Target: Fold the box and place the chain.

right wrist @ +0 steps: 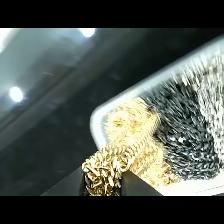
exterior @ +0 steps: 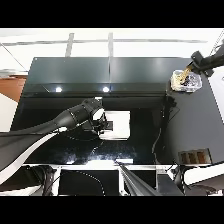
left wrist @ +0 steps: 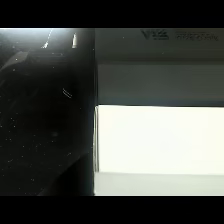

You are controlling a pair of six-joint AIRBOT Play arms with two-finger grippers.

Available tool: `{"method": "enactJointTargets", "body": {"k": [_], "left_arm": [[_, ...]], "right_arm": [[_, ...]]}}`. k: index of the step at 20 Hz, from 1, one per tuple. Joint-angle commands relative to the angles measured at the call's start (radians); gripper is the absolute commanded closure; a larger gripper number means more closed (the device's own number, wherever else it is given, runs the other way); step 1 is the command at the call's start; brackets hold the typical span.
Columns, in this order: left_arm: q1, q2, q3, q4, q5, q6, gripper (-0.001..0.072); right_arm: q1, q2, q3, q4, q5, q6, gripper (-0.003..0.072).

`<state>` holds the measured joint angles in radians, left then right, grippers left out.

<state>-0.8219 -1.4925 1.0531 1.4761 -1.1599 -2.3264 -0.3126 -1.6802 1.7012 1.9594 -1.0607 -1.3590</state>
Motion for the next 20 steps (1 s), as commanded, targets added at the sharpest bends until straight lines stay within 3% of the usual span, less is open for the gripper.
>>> {"method": "enactJointTargets", "body": {"k": [1,7,14,20], "left_arm": [[0.0,0.0,0.0,0.003,0.0,0.0,0.0682],[0.0,0.0,0.0,0.003,-0.001,0.008,0.0682],[0.0,0.0,0.0,0.003,0.006,0.011,0.0682],[0.0,0.0,0.0,0.0,0.007,0.011,0.0682]], "right_arm": [[-0.005,0.144,0.02,0.012,0.024,-0.129,0.066],[0.008,0.337,0.243,0.092,-0.097,-0.232,0.0661],[0.129,0.529,0.249,0.082,-0.238,-0.277,0.0661],[0.321,0.574,0.247,0.044,-0.432,-0.348,0.0661]]}}
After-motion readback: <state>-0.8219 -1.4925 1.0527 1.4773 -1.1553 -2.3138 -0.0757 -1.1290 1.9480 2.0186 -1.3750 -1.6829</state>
